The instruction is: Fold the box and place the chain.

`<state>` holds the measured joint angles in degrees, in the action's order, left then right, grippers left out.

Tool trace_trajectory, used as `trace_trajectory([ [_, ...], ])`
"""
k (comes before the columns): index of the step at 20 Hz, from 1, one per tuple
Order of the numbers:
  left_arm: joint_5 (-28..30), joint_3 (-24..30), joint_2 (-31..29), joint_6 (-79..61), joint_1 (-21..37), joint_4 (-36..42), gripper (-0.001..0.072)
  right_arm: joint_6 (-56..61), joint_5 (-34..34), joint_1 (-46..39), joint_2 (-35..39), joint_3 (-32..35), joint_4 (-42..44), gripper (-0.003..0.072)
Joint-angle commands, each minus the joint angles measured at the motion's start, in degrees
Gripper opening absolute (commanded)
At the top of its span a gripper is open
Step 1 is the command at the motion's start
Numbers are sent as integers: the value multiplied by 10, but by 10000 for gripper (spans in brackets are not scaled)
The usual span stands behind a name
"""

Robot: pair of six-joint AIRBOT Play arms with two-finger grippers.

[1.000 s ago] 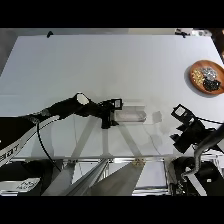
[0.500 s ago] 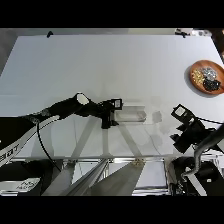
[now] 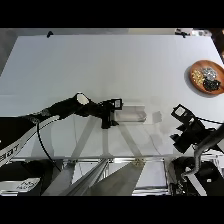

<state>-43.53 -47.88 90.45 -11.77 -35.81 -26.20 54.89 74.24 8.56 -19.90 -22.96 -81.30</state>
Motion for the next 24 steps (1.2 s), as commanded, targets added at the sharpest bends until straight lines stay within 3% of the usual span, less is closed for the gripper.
trace_trajectory([
  [1,0,0,0,0,0,0,457,1,-26,0,0,-1,1,429],
  [24,0,0,0,0,0,0,457,-12,-85,0,-1,0,24,428],
])
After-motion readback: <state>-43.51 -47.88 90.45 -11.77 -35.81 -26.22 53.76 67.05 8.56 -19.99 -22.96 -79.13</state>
